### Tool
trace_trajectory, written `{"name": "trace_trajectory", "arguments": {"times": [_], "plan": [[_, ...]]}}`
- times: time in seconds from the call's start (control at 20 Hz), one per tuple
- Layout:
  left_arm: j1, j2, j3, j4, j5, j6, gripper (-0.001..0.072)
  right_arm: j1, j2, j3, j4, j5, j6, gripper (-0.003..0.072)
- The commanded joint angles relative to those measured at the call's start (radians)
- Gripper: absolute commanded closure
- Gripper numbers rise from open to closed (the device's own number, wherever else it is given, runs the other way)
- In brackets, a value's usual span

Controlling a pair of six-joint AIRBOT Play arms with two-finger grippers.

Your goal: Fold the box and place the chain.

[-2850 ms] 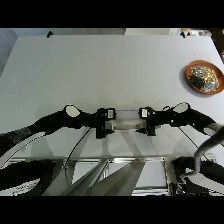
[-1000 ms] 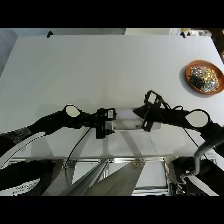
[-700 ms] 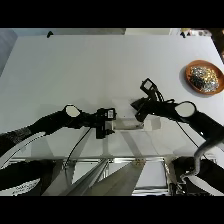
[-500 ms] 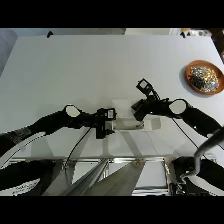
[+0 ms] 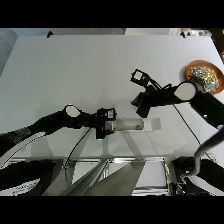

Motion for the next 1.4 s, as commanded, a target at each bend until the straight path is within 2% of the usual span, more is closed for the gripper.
{"name": "trace_trajectory", "arguments": {"times": [0.0,0.15,0.3,0.4,0.6,0.75,0.8,0.85,1.35], "plan": [[0.0,0.0,0.0,0.0,-0.002,0.0,0.0397,0.001,0.043,0.066,-0.209,0.253,0.001,0.0659],[0.0,0.0,0.0,0.0,-0.005,0.0,0.0397,0.001,0.043,0.062,-0.433,0.449,-0.07,0.066],[0.0,0.0,0.0,0.0,-0.006,0.0,0.0397,0.0,0.043,0.005,-0.37,0.458,-0.188,0.066],[0.0,0.0,0.0,0.0,-0.005,0.0,0.0397,0.001,0.043,-0.081,-0.365,0.395,-0.284,0.066],[0.0,0.0,0.0,0.0,-0.005,0.0,0.0397,0.001,0.043,-0.244,-0.328,0.178,-0.412,0.066],[0.0,0.0,0.0,0.0,-0.005,0.0,0.0397,0.001,0.042,-0.321,-0.217,0.016,-0.496,0.0636],[0.0,0.0,0.0,0.0,-0.006,0.0,0.0397,0.001,0.042,-0.325,-0.162,-0.008,-0.525,0.0545],[0.0,0.0,0.0,0.0,-0.005,0.0,0.0397,0.001,0.042,-0.325,-0.117,-0.029,-0.546,0.052],[0.0,0.0,0.0,0.0,-0.006,0.0,0.0397,0.001,0.016,-0.327,-0.093,-0.093,-0.552,0.0523]]}}
